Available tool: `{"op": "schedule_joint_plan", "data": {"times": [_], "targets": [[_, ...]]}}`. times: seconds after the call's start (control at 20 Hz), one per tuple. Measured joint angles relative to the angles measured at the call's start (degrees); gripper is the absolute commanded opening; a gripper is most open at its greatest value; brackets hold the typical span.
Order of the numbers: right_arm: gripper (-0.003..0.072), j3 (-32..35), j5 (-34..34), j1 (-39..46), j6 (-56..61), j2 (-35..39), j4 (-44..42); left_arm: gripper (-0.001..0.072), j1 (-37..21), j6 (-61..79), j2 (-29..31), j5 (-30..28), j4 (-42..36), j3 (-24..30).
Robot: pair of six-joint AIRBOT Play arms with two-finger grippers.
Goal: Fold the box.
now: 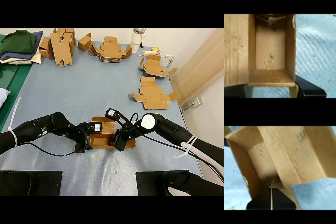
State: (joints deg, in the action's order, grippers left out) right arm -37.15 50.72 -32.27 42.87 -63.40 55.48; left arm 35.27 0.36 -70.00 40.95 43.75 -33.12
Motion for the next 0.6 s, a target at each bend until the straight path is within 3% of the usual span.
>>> {"op": "schedule_joint_plan", "data": {"times": [0.15, 0.25, 0.3, 0.4, 0.6], "targets": [[0.0028, 0.0, -0.22, 0.02, -0.33, -0.52, -1.38, 0.0356, 0.0, 0.0, 0.0, 0.0, 0.0, 0.0], [0.02, 0.0, -0.39, 0.02, -0.44, -1.31, -2.75, 0.0356, 0.0, 0.0, 0.0, 0.0, 0.0, 0.0], [0.0206, 0.0, -0.39, 0.02, -0.5, -1.79, -3.3, 0.0356, 0.0, -0.02, 0.0, 0.0, -0.02, 0.0], [0.032, 0.0, -0.35, 0.04, -0.5, -2.93, -4.59, 0.0357, 0.0, 0.0, 0.0, 0.0, 0.0, 0.0], [0.0324, 0.0, -0.37, 0.07, -0.5, -4.5, -6.05, 0.0357, 0.0, 0.02, 0.0, 0.02, 0.09, 0.0]]}}
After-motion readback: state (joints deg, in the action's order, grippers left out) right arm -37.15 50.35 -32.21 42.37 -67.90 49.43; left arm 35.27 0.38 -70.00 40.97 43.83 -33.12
